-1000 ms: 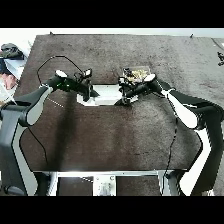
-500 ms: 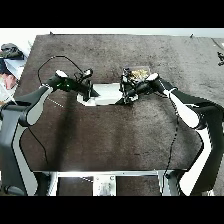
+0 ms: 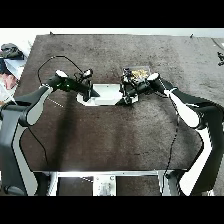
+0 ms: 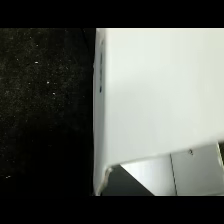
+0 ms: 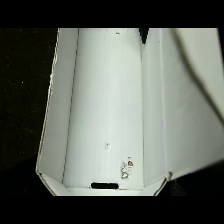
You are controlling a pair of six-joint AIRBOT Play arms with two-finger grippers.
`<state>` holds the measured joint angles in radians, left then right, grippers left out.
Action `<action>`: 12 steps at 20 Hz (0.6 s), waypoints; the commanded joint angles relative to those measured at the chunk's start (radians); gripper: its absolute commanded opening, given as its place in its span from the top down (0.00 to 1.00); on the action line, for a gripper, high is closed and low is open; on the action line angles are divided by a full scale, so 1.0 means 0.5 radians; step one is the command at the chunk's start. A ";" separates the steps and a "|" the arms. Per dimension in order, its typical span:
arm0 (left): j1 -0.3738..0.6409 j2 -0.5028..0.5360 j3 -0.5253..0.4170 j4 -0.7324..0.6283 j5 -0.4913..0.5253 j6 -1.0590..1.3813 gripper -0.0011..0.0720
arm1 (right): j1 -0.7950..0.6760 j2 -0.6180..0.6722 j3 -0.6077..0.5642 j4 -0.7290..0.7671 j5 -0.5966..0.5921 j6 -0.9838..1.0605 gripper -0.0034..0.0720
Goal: Fold the box and place the chain.
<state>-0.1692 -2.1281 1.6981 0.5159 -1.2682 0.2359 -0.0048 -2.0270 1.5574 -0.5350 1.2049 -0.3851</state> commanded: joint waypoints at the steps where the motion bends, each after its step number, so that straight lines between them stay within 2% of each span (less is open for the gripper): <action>1: 0.002 0.001 0.001 -0.002 0.003 0.001 0.97 | 0.002 0.001 0.002 0.014 -0.052 0.001 0.09; 9: 0.002 0.001 0.001 -0.002 0.002 0.001 0.97 | 0.014 -0.027 0.002 0.020 -0.122 0.000 0.11; 10: 0.002 0.001 0.001 -0.002 0.002 0.001 0.97 | 0.014 -0.029 0.002 0.027 -0.127 -0.002 0.17; 12: 0.002 0.001 0.001 -0.002 0.003 0.001 0.97 | 0.014 -0.031 0.002 0.031 -0.130 -0.009 0.18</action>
<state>-0.1688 -2.1281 1.6981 0.5152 -1.2667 0.2359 0.0017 -2.0399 1.5574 -0.5236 1.1507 -0.3866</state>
